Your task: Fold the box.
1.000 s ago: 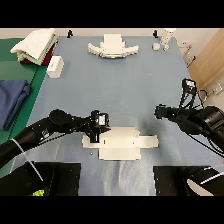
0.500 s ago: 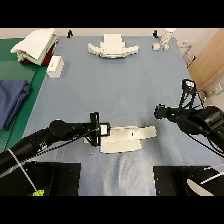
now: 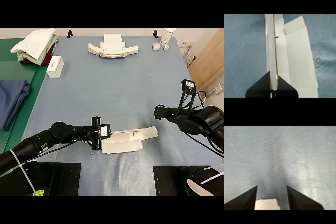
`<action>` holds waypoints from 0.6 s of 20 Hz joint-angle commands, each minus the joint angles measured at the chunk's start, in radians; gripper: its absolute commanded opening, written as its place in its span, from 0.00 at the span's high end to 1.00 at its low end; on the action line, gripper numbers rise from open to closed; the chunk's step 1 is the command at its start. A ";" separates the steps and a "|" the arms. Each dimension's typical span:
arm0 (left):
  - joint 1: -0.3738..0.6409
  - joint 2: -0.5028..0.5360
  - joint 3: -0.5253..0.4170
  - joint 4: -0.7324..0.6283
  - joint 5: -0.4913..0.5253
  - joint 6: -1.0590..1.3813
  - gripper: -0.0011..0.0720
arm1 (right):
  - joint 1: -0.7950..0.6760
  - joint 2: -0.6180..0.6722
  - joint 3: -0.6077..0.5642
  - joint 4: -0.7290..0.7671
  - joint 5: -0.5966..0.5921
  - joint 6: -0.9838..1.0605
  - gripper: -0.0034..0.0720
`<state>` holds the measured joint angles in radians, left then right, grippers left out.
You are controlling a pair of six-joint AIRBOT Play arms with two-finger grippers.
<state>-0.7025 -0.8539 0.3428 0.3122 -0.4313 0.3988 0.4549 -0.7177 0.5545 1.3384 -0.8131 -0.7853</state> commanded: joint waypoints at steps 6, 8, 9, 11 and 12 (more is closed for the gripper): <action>0.000 0.019 0.040 0.000 -0.034 -0.033 0.97 | 0.002 0.000 0.001 0.020 -0.004 0.000 0.19; 0.000 0.003 0.040 0.000 -0.034 -0.034 0.97 | 0.002 0.000 0.001 0.020 -0.004 0.000 0.19; 0.000 -0.009 0.040 0.000 -0.034 -0.034 0.97 | 0.002 0.000 0.001 0.020 -0.005 0.000 0.19; 0.000 -0.030 0.040 0.002 -0.034 -0.046 0.97 | 0.002 0.000 0.001 0.021 -0.008 0.000 0.19; 0.000 -0.040 0.039 0.003 -0.034 -0.060 0.97 | 0.002 0.000 0.001 0.023 -0.009 0.000 0.19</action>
